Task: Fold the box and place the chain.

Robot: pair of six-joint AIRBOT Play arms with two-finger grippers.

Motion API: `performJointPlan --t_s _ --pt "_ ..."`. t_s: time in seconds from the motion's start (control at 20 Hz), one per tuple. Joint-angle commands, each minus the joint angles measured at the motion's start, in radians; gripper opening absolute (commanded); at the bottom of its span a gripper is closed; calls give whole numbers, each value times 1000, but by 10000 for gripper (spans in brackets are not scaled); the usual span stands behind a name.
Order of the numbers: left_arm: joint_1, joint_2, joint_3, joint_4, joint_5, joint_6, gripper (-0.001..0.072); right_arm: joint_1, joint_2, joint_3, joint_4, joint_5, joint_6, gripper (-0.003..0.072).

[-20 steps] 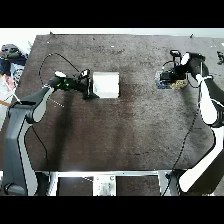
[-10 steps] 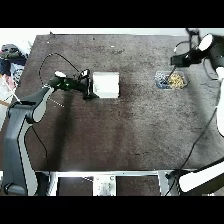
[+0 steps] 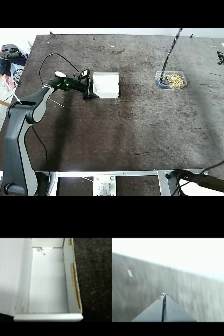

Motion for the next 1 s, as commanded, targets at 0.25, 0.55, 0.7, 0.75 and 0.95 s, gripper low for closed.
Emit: performJointPlan --t_s 0.25,0.55,0.7,0.75,0.95 --pt "1 0 1 0 1 0 447 271 48 0 2 -139 -54 9" --pt "1 0 1 0 1 0 447 403 -69 -2 50 -50 -54 9" --pt "1 0 1 0 1 0 447 439 -142 -32 75 -55 -53 9" --pt "1 0 1 0 1 0 446 441 -163 -53 97 -60 -53 9" --pt "1 0 1 0 0 0 447 441 -228 -169 153 -132 -45 9"
